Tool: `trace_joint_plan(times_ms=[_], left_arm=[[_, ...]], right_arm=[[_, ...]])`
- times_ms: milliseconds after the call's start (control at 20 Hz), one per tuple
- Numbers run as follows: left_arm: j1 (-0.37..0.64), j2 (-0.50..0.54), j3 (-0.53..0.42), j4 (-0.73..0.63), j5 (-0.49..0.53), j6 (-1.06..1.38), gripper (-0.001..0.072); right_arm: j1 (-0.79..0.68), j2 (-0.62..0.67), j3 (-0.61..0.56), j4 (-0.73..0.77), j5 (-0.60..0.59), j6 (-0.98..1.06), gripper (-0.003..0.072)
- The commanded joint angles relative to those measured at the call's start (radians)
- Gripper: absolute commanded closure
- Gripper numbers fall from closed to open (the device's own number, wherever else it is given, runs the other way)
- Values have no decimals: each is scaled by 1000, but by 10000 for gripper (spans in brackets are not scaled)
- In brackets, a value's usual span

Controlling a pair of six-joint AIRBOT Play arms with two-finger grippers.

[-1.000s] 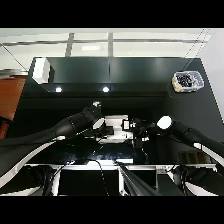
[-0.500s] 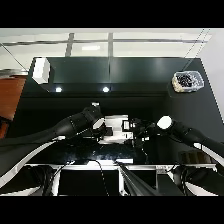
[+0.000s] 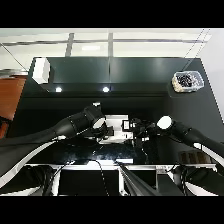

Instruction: Fold the box and place the chain.

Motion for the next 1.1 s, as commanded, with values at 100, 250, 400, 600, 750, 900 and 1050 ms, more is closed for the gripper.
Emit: trace_joint_plan(times_ms=[100,250,400,600,750,900,1050], left_arm=[[2,1,9,26,-15,3,304],[2,0,9,39,-22,3,429],[-2,-5,9,38,-18,3,562],[-2,-5,9,44,-16,3,676],[-2,-5,9,44,-18,26,677],[-2,-5,9,44,-24,30,677],[-2,-1,9,61,-26,40,678]], right_arm=[[0,0,0,-1,0,0,423],[0,0,0,-1,0,0,423],[0,0,0,-1,0,0,423],[0,0,0,-2,1,0,423],[0,0,0,-4,2,0,423],[0,0,0,-18,12,15,285],[0,22,0,-21,23,98,-9]])
